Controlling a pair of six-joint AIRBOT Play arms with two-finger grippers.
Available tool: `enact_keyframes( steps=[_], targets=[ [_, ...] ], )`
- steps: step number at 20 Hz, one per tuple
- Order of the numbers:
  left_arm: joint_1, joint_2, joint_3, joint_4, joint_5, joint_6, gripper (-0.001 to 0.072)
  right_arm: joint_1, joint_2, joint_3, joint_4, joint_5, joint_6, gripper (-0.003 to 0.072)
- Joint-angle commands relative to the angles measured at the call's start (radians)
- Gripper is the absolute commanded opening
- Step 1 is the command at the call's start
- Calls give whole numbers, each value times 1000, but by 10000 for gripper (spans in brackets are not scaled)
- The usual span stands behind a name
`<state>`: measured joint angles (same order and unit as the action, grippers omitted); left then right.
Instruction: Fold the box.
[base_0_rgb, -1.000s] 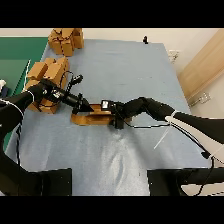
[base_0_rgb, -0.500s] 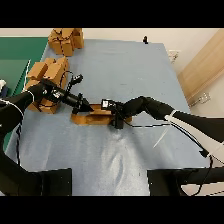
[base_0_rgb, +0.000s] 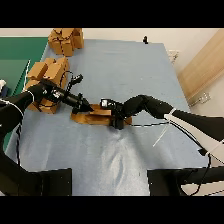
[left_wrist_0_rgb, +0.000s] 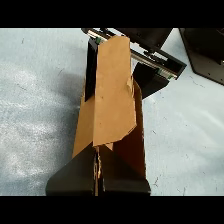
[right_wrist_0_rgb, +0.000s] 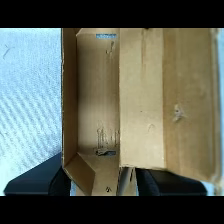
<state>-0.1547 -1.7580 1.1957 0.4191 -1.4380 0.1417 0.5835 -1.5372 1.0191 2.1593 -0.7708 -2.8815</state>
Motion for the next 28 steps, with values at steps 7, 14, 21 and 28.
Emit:
enact_keyframes(
  steps=[7, 14, 21, 28],
  targets=[
    [1, 1, 6, -13, 1, -28, 536, 0, -16, 2, -1, 18, 13, 228],
    [60, 23, 111, -14, -12, -134, 535, 0, -15, 2, -1, 18, 14, 245],
    [113, 68, 125, 3, -13, -173, 535, 0, -13, 21, 2, 29, 18, 494],
    [113, 67, 124, 85, -11, -192, 534, 0, -3, 25, -1, 30, 19, 602]
  ],
)
